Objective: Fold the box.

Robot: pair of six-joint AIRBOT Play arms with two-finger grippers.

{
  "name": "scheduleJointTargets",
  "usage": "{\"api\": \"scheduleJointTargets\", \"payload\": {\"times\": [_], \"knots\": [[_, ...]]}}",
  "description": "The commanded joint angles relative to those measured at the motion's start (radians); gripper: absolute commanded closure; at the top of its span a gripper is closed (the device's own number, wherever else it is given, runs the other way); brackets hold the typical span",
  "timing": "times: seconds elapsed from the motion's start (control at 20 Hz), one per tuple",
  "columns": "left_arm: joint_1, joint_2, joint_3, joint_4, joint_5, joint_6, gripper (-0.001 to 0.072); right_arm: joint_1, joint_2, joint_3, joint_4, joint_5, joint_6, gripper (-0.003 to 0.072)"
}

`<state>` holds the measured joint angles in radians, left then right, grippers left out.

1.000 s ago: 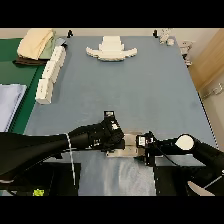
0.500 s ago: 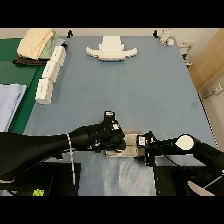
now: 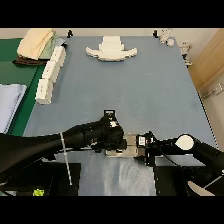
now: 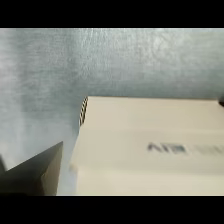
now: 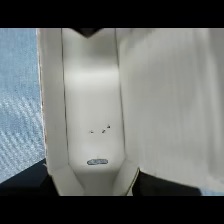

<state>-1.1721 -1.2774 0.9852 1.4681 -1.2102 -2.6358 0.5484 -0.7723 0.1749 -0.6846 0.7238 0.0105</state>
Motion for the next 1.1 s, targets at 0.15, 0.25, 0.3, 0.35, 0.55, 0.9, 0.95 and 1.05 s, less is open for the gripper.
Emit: {"api": "scheduleJointTargets", "payload": {"times": [0.15,0.25,0.3,0.35,0.55,0.9,0.95,1.05], "knots": [[0.002,0.198,0.094,0.071,-0.28,0.078,0.0697,0.0,0.001,0.001,0.0,0.0,0.0,0.016],[0.002,0.24,0.094,0.106,-0.288,0.081,0.0695,0.0,0.001,0.001,0.0,0.0,0.0,0.0161],[0.002,0.248,0.094,0.129,-0.282,0.103,0.0695,0.0,0.001,0.001,0.0,0.0,0.0,0.016],[0.002,0.248,0.094,0.154,-0.264,0.14,0.0695,0.0,0.001,0.001,0.0,0.0,0.0,0.0161],[0.002,0.243,0.094,0.249,-0.138,0.302,0.0695,0.0,0.001,0.001,0.0,0.0,0.0,0.0161],[0.159,0.412,-0.06,0.201,-0.006,0.919,0.0697,0.0,0.001,0.001,0.0,0.0,0.0,0.016],[0.214,0.476,-0.125,0.121,0.039,1.075,0.0697,0.0,0.001,0.001,0.0,0.0,0.0,0.016],[0.359,0.609,-0.275,-0.102,0.112,1.462,0.0695,0.0,0.001,0.001,0.0,0.0,0.0,0.0161]]}}
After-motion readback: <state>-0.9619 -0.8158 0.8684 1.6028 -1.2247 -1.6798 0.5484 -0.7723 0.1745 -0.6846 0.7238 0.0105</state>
